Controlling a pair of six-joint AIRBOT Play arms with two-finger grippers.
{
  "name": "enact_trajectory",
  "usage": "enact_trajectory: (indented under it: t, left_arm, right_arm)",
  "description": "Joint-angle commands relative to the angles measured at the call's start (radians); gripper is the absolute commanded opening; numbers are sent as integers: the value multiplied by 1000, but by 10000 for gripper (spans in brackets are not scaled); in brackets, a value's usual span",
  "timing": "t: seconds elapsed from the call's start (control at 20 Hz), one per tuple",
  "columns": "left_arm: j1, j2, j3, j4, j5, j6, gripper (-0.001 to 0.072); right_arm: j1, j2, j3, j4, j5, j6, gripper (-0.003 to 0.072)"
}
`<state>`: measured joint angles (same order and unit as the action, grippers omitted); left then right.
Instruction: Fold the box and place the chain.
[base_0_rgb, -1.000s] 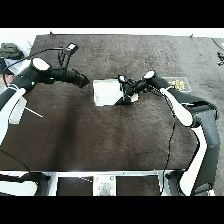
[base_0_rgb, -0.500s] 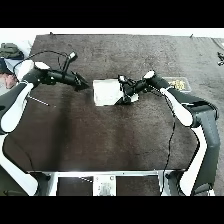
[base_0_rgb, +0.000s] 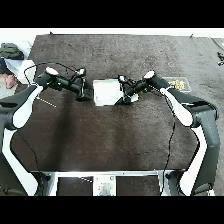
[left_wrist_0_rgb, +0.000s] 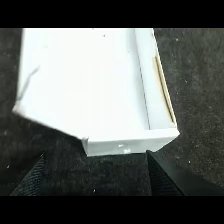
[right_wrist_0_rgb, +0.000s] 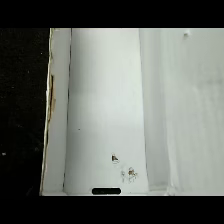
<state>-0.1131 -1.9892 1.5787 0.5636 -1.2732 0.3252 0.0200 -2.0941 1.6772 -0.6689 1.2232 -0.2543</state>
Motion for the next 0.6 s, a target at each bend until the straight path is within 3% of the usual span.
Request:
enact_trajectory:
  t: [0.0, 0.2, 0.35, 0.55]
  left_arm:
    - [-3, -11, 1, -2, -19, 42, 702]
    - [-3, -12, -33, -5, -42, 39, 702]
    - [-3, -12, -73, -40, 17, 39, 702]
    - [-3, -12, -84, -124, 24, 39, 703]
  right_arm:
    - [0, 0, 0, 0, 0, 0, 422]
    - [0, 0, 0, 0, 0, 0, 422]
    - [0, 0, 0, 0, 0, 0, 422]
    - [0, 0, 0, 0, 0, 0, 422]
